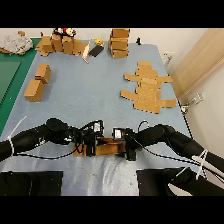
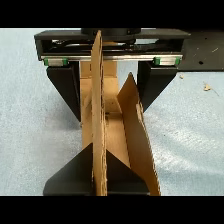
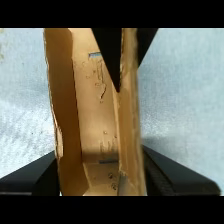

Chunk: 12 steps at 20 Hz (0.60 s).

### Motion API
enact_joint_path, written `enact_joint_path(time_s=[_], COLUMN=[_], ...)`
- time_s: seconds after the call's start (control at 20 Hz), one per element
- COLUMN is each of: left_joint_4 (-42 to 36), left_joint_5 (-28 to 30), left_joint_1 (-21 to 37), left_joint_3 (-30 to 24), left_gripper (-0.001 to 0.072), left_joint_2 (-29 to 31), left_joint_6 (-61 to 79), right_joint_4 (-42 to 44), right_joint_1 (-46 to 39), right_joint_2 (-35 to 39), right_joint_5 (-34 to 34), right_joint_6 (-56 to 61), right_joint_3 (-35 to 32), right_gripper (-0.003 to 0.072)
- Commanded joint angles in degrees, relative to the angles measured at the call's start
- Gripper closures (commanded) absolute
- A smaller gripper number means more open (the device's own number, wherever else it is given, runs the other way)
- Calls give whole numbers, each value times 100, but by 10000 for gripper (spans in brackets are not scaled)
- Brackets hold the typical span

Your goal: Fold the box.

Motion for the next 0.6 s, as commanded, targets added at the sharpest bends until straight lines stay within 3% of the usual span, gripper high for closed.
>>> enact_joint_path(time_s=[0.0, 0.55], left_joint_4=[0, 0], left_joint_5=[2, 2], left_joint_1=[0, 0], left_joint_3=[7, 7], left_gripper=[699, 699], left_joint_2=[2, 2], left_joint_6=[0, 0], right_joint_4=[7, -2], right_joint_1=[-9, 2], right_joint_2=[90, -352], right_joint_5=[-120, -44], right_joint_6=[-2, -11], right_joint_3=[13, 15], right_gripper=[-23, -22])
